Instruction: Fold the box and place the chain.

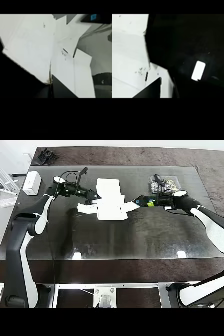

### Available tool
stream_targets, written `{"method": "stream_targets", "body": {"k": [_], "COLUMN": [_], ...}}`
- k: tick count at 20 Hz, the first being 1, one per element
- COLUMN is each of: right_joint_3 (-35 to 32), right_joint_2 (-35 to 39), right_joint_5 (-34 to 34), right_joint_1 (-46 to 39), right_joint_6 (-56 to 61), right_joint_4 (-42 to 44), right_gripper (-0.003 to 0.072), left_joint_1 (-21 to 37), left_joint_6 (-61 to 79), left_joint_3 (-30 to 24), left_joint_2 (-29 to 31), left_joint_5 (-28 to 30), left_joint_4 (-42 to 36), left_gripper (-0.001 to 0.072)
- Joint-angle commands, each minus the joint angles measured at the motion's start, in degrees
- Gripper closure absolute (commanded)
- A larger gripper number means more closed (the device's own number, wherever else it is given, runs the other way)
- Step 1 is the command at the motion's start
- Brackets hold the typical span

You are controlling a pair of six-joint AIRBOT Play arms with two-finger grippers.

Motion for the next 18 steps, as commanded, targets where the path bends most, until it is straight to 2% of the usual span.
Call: {"method": "stream_targets", "body": {"k": [1,3,10,12,15,18], "right_joint_3": [0.46,0.46,0.44,0.44,0.11,-0.68], "right_joint_2": [0.02,0.02,-0.04,-0.07,-0.24,-0.24], "right_joint_5": [-0.28,-0.09,-0.33,-0.79,-0.79,-0.79], "right_joint_1": [-3.91,-4.48,-3.28,-2.84,-2.6,-2.62], "right_joint_6": [-6.84,-8.63,-10.32,-10.34,-10.34,-10.38], "right_joint_4": [11.32,14.82,14.82,14.8,14.78,14.75], "right_gripper": [0.0478,0.0478,0.0489,0.0488,0.0489,0.0489], "left_joint_1": [0.02,0.02,0.02,0.02,0.0,0.0], "left_joint_6": [13.49,16.65,28.41,33.18,42.29,51.89], "left_joint_3": [0.02,0.0,-1.64,-5.42,-14.49,-23.26], "left_joint_2": [0.07,0.07,0.39,2.62,8.55,12.07], "left_joint_5": [-1.81,-2.51,-7.8,-5.95,1.49,7.17], "left_joint_4": [-2.6,-2.75,-1.97,-1.99,-2.71,-8.55], "left_gripper": [0.0696,0.0696,0.0696,0.0696,0.0696,0.0696]}}
